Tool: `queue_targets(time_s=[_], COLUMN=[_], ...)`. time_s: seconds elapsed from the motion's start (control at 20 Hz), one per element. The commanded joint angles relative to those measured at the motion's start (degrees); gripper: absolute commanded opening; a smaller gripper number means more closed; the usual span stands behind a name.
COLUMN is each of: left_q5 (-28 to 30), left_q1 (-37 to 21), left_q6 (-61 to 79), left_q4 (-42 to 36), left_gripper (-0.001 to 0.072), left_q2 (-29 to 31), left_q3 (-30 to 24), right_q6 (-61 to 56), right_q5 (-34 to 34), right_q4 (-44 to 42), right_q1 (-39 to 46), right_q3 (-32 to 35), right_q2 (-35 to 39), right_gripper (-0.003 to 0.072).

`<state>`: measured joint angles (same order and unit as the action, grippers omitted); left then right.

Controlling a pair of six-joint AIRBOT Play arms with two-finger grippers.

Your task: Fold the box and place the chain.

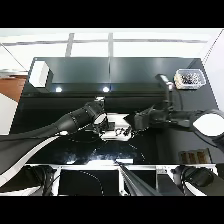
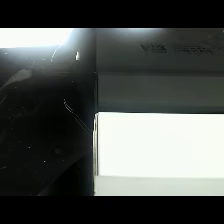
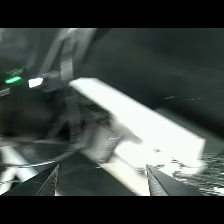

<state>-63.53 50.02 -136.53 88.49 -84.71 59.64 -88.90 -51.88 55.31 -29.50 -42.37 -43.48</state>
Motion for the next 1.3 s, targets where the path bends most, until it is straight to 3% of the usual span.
queue_targets(time_s=[0.0, 0.1, 0.15, 0.35, 0.4, 0.45, 0.6, 0.85, 1.25], left_q5=[0.17, 0.26, 0.28, 0.26, 0.24, 0.28, 0.35, 0.22, 0.48], left_q1=[-0.04, -0.04, -0.04, -0.04, -0.04, -0.04, -0.02, -0.04, -0.07], left_q6=[0.02, 0.02, 0.0, 0.0, 0.0, 0.0, 0.0, 0.0, 0.0], left_q4=[0.04, 0.07, 0.2, 0.66, 0.66, 0.66, 0.79, 0.83, 0.85], left_gripper=[0.0035, 0.0035, 0.0035, 0.0035, 0.0035, 0.0035, 0.0035, 0.0035, 0.0035], left_q2=[0.0, 0.0, 0.0, 0.0, 0.0, 0.0, 0.0, 0.0, 0.0], left_q3=[0.0, 0.0, 0.0, 0.0, 0.0, 0.0, 0.0, 0.0, 0.0], right_q6=[5.27, 11.74, 15.02, 28.35, 33.81, 40.11, 54.23, 82.84, 85.99], right_q5=[-7.23, -10.01, -8.35, 8.74, 10.95, 12.24, 12.04, 12.7, 17.46], right_q4=[12.2, 19.98, 19.98, 12.76, 10.71, 9.46, 8.09, -3.21, -3.26], right_q1=[9.27, 14.6, 16.72, 17.03, 16.04, 14.6, 10.38, 7.89, 7.96], right_q3=[0.04, 2.32, 5.18, 19.06, 20.87, 22.16, 22.91, 22.77, 21.42], right_q2=[3.39, 4.59, 4.61, 4.59, 4.57, 4.44, 1.9, -7.04, -11.56], right_gripper=[0.0597, 0.0596, 0.0596, 0.0601, 0.0706, 0.0702, 0.07, 0.07, 0.0699])
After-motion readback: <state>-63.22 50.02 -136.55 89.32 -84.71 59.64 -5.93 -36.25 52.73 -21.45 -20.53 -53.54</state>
